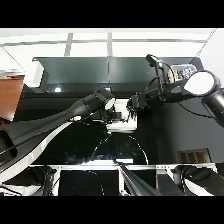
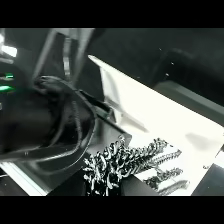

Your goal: Fold the box and place the chain.

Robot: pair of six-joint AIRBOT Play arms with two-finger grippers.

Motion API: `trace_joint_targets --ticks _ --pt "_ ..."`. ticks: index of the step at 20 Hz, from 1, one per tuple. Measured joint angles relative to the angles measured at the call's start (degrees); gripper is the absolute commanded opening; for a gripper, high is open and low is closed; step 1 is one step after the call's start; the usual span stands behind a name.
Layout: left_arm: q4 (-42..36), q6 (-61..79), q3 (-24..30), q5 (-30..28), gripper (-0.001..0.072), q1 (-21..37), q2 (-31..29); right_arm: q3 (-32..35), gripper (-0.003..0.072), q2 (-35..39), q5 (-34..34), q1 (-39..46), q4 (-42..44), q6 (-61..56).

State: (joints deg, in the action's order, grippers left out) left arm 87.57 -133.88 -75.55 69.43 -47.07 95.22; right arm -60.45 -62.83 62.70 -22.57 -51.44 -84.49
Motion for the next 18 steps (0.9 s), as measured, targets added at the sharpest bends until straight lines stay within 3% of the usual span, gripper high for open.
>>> trace_joint_targets --ticks 2,3,4,9,14,18 --pt "0.0 0.0 0.0 0.02 0.0025 0.0 0.0 0.35 0.0033 -1.33 -0.28 -0.02 -0.46 -0.17" --pt "0.0 0.0 0.0 0.0 0.0025 0.0 0.0 0.46 0.0187 -1.95 -0.48 -0.02 -0.59 -0.22" --pt "0.0 0.0 0.0 0.0 0.0025 0.0 0.0 0.52 0.0266 -2.38 -0.5 0.0 -0.85 -0.33" --pt "0.0 0.0 0.0 0.02 0.0025 0.0 0.0 0.57 0.0266 -1.81 2.12 2.51 -4.52 -0.37" --pt "0.0 0.0 0.0 -0.11 0.0025 0.0 0.0 2.58 0.0266 6.34 11.19 9.62 -18.88 -2.16" --pt "0.0 0.39 0.0 -0.42 0.0025 0.11 0.0 6.03 0.0266 13.09 13.64 13.44 -25.44 -3.76"
